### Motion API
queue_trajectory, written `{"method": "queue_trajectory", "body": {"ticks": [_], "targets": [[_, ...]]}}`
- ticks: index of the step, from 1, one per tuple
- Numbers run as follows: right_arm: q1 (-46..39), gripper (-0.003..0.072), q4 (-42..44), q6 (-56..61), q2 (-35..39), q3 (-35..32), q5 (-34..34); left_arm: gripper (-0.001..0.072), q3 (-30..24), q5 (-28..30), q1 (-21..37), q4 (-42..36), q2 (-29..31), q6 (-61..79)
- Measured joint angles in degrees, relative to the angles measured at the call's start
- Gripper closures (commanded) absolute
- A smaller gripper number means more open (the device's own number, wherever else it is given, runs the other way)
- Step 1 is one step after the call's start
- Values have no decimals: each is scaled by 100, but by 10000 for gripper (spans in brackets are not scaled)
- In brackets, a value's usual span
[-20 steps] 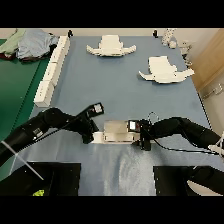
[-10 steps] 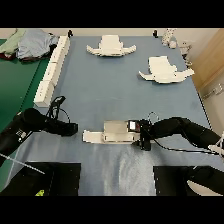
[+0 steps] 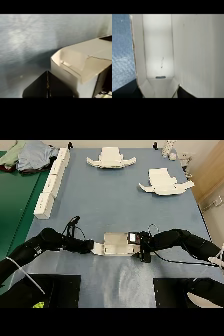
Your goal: Fold the box.
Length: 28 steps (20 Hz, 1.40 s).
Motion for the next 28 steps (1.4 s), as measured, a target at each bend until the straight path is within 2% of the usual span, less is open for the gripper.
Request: {"method": "queue_trajectory", "body": {"ticks": [7, 8, 9, 10, 16, 18, 22, 28], "targets": [[0, 240, 2, -2, 2, 0, 0, 694, 168, 118, -424, -564, -55, 162], [0, 240, 0, 0, 0, 0, 2, 635, 247, 42, -435, -581, -57, 166], [0, 240, 0, 0, 2, 0, 2, 391, 317, -33, -439, -592, -57, 168], [0, 240, 0, -2, 0, 0, 0, 342, 385, -101, -439, -590, -57, 166], [0, 240, 0, 0, 2, 0, -4, 343, 564, -326, -413, -557, -61, -15], [0, 240, 2, 0, 2, 0, -4, 369, 581, -363, -411, -579, -61, -68], [0, 240, 0, -7, 2, 0, 0, 369, 599, -433, -391, -216, -59, -439], [0, 240, 0, -4, 2, 0, 0, 368, 870, -1056, -35, 175, -59, -723]]}}
